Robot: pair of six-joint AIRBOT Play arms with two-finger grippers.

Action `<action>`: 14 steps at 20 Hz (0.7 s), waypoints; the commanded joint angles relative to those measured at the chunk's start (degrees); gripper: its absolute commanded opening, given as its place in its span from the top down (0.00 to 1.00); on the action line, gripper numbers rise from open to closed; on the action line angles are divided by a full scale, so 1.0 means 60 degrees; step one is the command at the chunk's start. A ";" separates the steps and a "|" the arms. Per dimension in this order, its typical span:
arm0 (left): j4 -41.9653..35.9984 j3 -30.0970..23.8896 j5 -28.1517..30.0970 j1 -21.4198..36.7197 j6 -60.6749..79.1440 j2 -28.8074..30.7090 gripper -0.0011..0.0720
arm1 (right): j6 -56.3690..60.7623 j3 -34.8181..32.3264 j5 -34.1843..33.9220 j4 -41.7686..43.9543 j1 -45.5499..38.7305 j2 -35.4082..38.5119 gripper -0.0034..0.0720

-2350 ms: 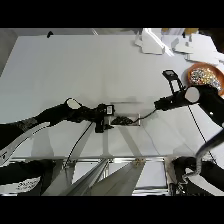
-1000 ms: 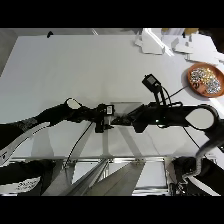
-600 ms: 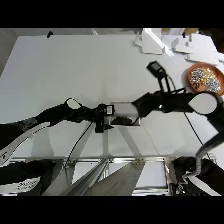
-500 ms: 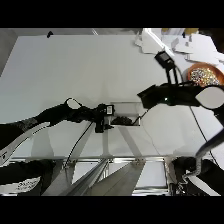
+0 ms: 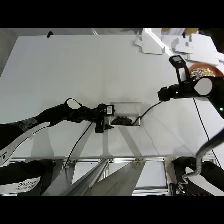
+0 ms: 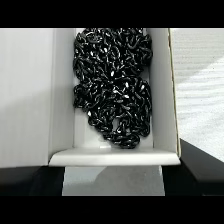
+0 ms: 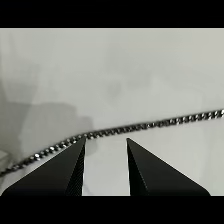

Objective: Fold the box and place the chain.

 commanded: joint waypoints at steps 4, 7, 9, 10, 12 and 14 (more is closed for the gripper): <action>0.0000 0.0000 0.0004 0.0007 0.0000 0.0004 0.70 | 0.0131 -0.0251 -0.0102 -0.0237 -0.0131 -0.1337 0.57; 0.0000 0.0000 0.0004 0.0007 0.0000 0.0004 0.70 | 0.0397 -0.0251 -0.0117 -0.0273 -0.0131 -0.1654 0.57; 0.0000 0.0000 0.0000 0.0007 0.0000 0.0004 0.70 | 0.0466 -0.0255 -0.0178 -0.0273 -0.0131 -0.1905 0.57; 0.0000 0.0000 0.0004 0.0007 0.0000 0.0004 0.70 | 0.0466 -0.0255 -0.0259 -0.0273 -0.0131 -0.2011 0.57; 0.0000 0.0000 0.0004 0.0007 0.0000 0.0004 0.70 | 0.0463 -0.0255 -0.0495 -0.0273 -0.0131 -0.2120 0.58; 0.0000 0.0000 0.0004 0.0007 0.0000 0.0004 0.70 | 0.0463 -0.0255 -0.0710 -0.0273 -0.0131 -0.2127 0.63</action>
